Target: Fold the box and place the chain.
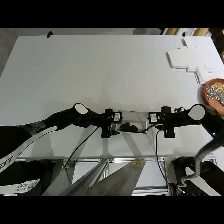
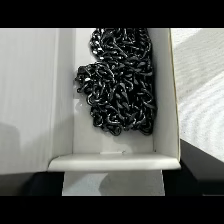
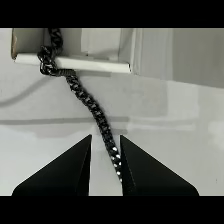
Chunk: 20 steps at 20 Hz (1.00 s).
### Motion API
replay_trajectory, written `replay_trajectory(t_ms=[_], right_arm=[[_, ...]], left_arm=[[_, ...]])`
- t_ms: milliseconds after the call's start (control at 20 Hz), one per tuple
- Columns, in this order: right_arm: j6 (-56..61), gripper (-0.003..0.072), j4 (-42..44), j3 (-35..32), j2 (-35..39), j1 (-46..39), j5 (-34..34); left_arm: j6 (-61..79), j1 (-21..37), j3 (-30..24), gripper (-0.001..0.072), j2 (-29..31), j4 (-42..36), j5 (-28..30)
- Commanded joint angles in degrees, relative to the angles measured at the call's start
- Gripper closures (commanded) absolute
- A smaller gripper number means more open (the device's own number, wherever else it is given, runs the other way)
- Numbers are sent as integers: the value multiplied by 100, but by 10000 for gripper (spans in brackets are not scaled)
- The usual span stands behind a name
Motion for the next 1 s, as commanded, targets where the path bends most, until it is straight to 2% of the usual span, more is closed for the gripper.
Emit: replay_trajectory(t_ms=[0,450,550,600,800,950], right_arm=[[-310,509,205,-35,-210,26,-212],[-413,520,149,-35,-647,273,-439],[-411,651,142,-35,-645,273,-361],[-407,657,105,-35,-629,273,-280],[-122,668,-310,-35,-50,273,31],[354,669,98,-35,833,273,372]], left_arm=[[2,4,2,457,0,2,0],[2,4,2,457,0,2,0],[2,4,2,457,0,0,0],[2,4,2,457,0,2,0],[2,4,2,457,0,2,2],[2,4,2,457,0,2,2]])
